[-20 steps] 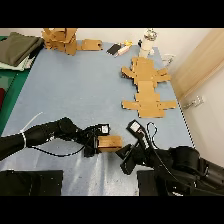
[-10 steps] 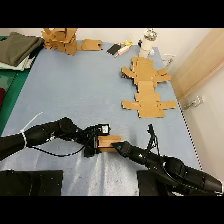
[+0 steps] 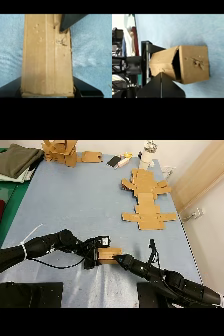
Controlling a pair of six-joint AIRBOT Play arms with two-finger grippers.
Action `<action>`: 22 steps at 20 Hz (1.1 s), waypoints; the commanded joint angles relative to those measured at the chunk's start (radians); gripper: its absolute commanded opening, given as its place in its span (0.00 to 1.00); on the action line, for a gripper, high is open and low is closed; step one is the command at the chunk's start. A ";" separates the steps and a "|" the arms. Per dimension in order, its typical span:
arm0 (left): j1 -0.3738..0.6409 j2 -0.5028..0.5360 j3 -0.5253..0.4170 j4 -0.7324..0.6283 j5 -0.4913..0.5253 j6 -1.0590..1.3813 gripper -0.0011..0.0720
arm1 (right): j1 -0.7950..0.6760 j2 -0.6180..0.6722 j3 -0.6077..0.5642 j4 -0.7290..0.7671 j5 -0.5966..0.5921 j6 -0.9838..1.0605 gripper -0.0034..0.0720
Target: Fold the box.
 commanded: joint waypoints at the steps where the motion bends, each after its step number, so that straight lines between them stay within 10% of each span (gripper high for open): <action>1: 0.000 0.000 0.000 0.000 0.000 0.000 0.85 | -0.001 -0.006 -0.002 0.000 -0.063 0.006 0.05; 10: 0.000 0.000 0.000 0.000 0.000 0.000 0.85 | -0.001 -0.006 0.089 -0.166 -0.124 0.006 0.05; 18: 0.000 0.000 0.000 0.000 0.000 0.000 0.85 | -0.001 0.097 0.508 -0.613 -1.332 -0.022 0.05; 22: 0.000 0.000 0.000 0.000 0.000 0.000 0.85 | -0.001 0.024 0.550 -0.559 -1.596 -0.064 0.05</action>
